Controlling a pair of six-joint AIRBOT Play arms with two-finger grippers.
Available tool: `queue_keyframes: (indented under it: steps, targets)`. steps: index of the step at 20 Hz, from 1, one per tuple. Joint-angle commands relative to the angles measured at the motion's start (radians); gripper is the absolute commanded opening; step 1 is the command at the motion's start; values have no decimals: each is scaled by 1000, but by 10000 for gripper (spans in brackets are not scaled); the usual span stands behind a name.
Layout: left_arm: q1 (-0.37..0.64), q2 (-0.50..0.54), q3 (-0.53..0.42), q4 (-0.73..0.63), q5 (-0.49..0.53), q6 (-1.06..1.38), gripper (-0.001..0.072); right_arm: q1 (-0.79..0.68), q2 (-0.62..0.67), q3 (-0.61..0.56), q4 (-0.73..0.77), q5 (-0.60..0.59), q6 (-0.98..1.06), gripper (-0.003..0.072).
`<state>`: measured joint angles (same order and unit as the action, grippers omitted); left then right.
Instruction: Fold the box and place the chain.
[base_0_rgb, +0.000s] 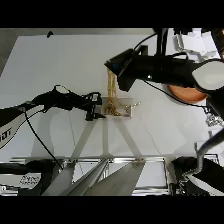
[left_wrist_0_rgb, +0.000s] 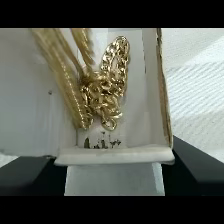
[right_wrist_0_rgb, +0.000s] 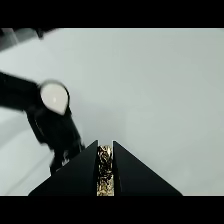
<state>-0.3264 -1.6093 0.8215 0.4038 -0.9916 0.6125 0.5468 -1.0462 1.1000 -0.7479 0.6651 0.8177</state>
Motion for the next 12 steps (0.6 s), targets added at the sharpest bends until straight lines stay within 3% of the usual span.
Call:
queue_keyframes:
  steps: [1,6,7,9,12]
  targets:
    - [1,1,0,0,0,0,213,0,-2,-133,-96,6,94,6]
    - [1,1,0,0,0,0,213,0,-12,-283,-147,0,94,8]
    - [1,1,0,0,0,0,213,0,-13,-283,-146,28,90,63]
    - [1,1,0,0,0,0,213,0,-10,-283,-146,55,90,427]
    - [1,1,0,0,0,0,213,-4,8,-283,-173,61,85,436]
